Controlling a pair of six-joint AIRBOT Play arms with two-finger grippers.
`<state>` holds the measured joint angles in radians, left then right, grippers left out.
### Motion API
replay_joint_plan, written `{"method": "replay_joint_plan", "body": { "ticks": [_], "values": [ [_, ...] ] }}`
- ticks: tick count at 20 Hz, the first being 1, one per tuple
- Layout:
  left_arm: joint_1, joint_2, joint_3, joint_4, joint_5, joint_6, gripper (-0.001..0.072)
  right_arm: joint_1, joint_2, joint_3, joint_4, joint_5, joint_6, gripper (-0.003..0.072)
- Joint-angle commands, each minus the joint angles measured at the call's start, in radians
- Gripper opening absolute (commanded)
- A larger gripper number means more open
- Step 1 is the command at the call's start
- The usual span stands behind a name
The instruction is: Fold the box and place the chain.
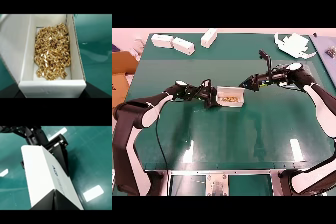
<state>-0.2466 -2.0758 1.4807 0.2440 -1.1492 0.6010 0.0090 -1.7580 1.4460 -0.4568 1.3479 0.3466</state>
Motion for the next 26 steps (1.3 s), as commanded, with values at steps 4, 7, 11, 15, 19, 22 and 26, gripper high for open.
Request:
{"method": "replay_joint_plan", "body": {
  "ticks": [4,7,11,15,19,22,26],
  "values": [
    [0.001,0.001,0.000,0.003,-0.005,0.002,0.0357,0.018,0.000,0.015,-0.067,0.067,0.020,0.0150],
    [0.001,0.001,0.000,0.003,-0.005,0.002,0.0357,0.052,0.000,0.015,-0.122,0.068,0.020,0.0213],
    [0.001,0.001,0.000,0.003,-0.005,0.002,0.0357,0.096,0.000,0.018,-0.140,0.069,0.011,0.0301],
    [0.001,0.001,0.000,0.003,-0.005,0.002,0.0357,0.114,0.000,0.043,-0.159,0.055,0.008,0.0315],
    [0.001,0.001,0.000,0.003,-0.006,0.002,0.0357,0.140,0.000,0.064,-0.245,0.024,0.008,0.0381],
    [0.001,0.001,0.000,0.003,-0.006,0.002,0.0357,0.162,0.000,0.069,-0.291,-0.027,0.008,0.0420],
    [0.001,0.001,0.000,0.002,-0.006,0.002,0.0357,0.185,0.000,0.087,-0.337,-0.100,-0.011,0.0413]
  ]
}}
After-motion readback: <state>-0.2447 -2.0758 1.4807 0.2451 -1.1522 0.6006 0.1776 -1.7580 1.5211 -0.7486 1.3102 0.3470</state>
